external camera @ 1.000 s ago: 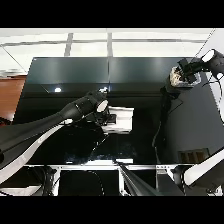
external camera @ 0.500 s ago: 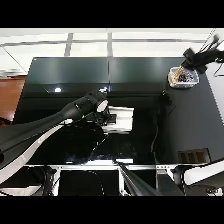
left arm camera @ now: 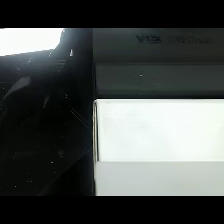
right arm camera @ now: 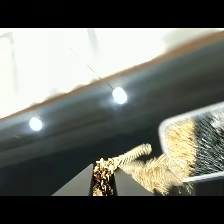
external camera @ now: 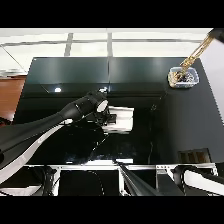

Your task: Fold the box and place the chain.

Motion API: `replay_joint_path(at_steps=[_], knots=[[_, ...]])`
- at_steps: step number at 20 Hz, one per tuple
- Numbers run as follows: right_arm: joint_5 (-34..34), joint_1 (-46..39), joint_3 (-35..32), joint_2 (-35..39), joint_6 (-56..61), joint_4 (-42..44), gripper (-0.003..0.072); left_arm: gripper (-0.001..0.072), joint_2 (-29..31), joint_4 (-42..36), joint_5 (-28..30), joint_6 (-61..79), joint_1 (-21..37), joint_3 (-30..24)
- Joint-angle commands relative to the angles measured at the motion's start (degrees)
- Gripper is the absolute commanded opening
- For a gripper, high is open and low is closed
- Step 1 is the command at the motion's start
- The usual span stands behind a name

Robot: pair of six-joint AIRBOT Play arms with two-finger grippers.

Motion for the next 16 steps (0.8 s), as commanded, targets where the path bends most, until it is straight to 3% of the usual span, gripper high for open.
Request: replay_joint_path(at_steps=[1,4,8,13,16], knots=[[7.37,0.02,0.07,8.07,-2.93,3.3,0.001,0.0028,0.02,0.0,0.02,0.0,0.07,0.04],[14.16,0.02,0.04,12.79,-4.35,6.62,0.001,0.0028,0.02,-0.02,0.0,0.0,0.07,0.04],[17.64,0.02,0.04,17.46,-4.44,13.7,0.001,0.0028,0.02,-0.02,0.02,0.0,0.07,0.07],[20.83,0.31,0.02,19.23,-4.57,22.32,0.001,0.0028,0.02,-0.02,0.0,0.0,0.07,0.04],[24.06,5.86,-1.07,19.26,-4.57,21.73,0.001,0.0027,0.02,-0.04,0.02,0.0,0.07,0.04]])
